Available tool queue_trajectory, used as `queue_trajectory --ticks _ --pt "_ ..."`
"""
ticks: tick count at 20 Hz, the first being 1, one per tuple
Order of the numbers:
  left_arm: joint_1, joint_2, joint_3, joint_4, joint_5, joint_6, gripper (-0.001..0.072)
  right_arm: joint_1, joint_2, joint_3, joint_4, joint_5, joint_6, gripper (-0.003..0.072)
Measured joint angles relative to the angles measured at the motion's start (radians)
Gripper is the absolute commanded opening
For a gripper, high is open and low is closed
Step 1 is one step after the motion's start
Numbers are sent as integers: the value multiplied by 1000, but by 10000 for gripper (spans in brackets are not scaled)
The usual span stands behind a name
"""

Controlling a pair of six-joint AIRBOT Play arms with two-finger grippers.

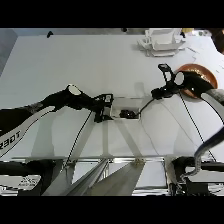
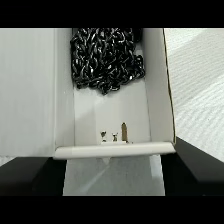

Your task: Fold the box and place the chain.

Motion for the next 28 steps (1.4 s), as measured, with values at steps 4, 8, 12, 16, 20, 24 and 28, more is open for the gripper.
queue_trajectory --ticks 4,8,12,16,20,24,28 --pt "0 0 0 0 0 0 251 0 -3 0 3 1 -11 18" --pt "0 0 0 0 0 0 251 1 62 -2 10 16 -32 18" --pt "0 0 0 0 0 0 251 1 211 -1 6 26 -82 18" --pt "0 0 0 0 0 0 251 0 380 -1 69 66 -107 19" --pt "0 0 0 0 0 0 251 0 527 -1 263 148 -186 18" --pt "0 0 0 0 0 0 251 8 612 -1 481 240 -290 19" --pt "0 0 0 0 0 0 251 92 637 -1 628 263 -397 19"
